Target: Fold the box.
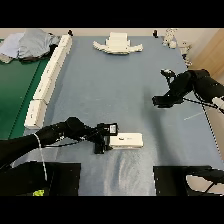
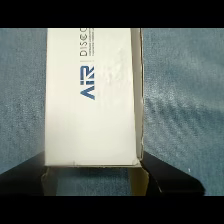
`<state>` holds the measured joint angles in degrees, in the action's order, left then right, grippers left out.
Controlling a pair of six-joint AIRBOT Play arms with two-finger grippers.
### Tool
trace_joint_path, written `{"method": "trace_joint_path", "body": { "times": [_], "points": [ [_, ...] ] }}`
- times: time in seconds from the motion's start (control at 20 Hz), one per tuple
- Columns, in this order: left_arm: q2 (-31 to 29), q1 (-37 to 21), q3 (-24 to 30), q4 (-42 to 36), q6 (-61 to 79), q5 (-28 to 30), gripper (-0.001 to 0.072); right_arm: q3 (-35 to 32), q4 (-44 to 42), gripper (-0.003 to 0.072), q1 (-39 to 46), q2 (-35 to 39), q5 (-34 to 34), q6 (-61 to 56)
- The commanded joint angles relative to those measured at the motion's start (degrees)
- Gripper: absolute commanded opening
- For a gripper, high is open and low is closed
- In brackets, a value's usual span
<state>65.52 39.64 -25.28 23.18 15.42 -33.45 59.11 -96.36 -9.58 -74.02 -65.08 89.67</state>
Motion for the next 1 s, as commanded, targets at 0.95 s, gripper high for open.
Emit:
{"method": "trace_joint_path", "body": {
  "times": [0.95],
  "points": [
    [9.68, -39.01, -27.54, 26.84, -58.12, -0.2, 0.0521, 0.63, -0.09, 0.0018, 0.26, -0.66, -1.86, -1.64]
  ]
}}
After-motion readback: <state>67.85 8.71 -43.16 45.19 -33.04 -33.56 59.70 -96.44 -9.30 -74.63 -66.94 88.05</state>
